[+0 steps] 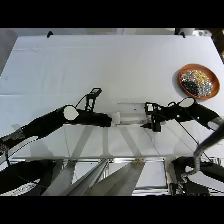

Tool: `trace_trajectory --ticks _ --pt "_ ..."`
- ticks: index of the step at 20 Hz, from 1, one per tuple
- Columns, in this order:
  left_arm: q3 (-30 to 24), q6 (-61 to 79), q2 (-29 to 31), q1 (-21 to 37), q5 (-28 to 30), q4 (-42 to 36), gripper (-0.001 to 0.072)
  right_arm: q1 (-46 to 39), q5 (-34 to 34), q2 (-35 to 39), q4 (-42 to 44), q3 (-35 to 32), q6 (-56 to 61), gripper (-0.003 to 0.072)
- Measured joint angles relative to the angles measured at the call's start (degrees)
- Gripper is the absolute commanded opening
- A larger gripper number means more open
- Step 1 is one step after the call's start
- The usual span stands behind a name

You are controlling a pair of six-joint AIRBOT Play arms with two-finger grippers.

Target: Fold the box and place the chain.

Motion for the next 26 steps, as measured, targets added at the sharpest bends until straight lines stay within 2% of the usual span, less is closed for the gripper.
trace_trajectory --ticks 3,4,5,15,16,17,22,24,26 --pt "0.0 2.1 1.03 -0.52 1.09 -1.92 0.0048 0.0 0.0 0.0 -0.02 0.02 0.0 0.0401" --pt "0.0 2.51 1.22 -0.68 1.33 -2.32 0.0096 0.0 0.0 -0.02 -0.02 0.0 0.0 0.0401" --pt "0.0 2.8 1.33 -0.83 1.57 -2.62 0.0113 0.0 0.0 0.0 -0.02 0.02 0.0 0.0401" --pt "0.0 3.69 1.64 -2.08 3.89 -4.04 0.0117 0.0 0.0 0.0 -0.02 0.02 0.0 0.0401" --pt "0.0 3.74 1.64 -2.12 4.0 -4.07 0.0193 0.0 0.0 0.0 -0.02 0.02 0.0 0.0401" --pt "0.0 3.76 1.64 -2.21 4.07 -4.09 0.0234 0.0 0.0 0.0 -0.02 0.0 0.0 0.0401" --pt "0.0 5.6 1.64 -3.04 4.02 -4.31 0.0235 0.0 0.0 0.0 -0.02 0.0 0.0 0.0401" --pt "0.0 6.1 1.64 -3.17 3.82 -4.35 0.0319 0.0 0.0 0.0 -0.04 0.02 -0.02 0.0401" --pt "0.0 6.38 1.7 -3.28 3.37 -4.55 0.0338 0.0 0.0 0.0 -0.02 0.0 0.0 0.0401"
